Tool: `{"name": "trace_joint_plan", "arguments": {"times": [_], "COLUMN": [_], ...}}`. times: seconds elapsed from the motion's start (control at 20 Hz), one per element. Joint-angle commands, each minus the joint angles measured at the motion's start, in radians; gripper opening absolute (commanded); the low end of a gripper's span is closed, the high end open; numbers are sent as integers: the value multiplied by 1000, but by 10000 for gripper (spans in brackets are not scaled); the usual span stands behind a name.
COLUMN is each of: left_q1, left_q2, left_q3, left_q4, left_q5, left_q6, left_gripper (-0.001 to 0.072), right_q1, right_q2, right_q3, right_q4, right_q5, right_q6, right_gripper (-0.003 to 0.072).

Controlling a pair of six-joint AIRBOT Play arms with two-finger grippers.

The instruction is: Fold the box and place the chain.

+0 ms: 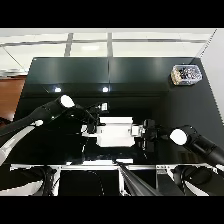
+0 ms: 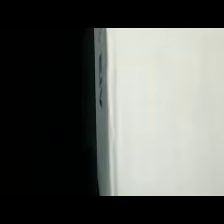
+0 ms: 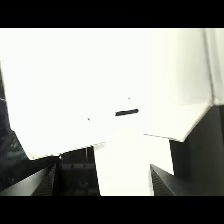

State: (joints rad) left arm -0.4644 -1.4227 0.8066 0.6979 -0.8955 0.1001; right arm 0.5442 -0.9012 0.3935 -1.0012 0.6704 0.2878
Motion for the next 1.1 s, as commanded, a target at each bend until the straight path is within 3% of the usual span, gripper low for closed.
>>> {"name": "trace_joint_plan", "arguments": {"times": [0.0,0.25,0.4,1.05], "left_q1": [-1,0,-1,-8], "left_q2": [-1,-1,-1,-31], "left_q3": [0,0,0,0], "left_q4": [0,0,0,-4], "left_q5": [-1,-1,0,-53], "left_q6": [1,1,1,-3], "left_gripper": [27,27,27,26], "right_q1": [6,7,14,154], "right_q2": [-2,-2,-2,-53], "right_q3": [-3,-3,-3,-3], "right_q4": [-30,-69,-11,156], "right_q5": [8,48,46,-142], "right_q6": [-35,-35,-37,-37], "right_gripper": [674,674,674,674]}}
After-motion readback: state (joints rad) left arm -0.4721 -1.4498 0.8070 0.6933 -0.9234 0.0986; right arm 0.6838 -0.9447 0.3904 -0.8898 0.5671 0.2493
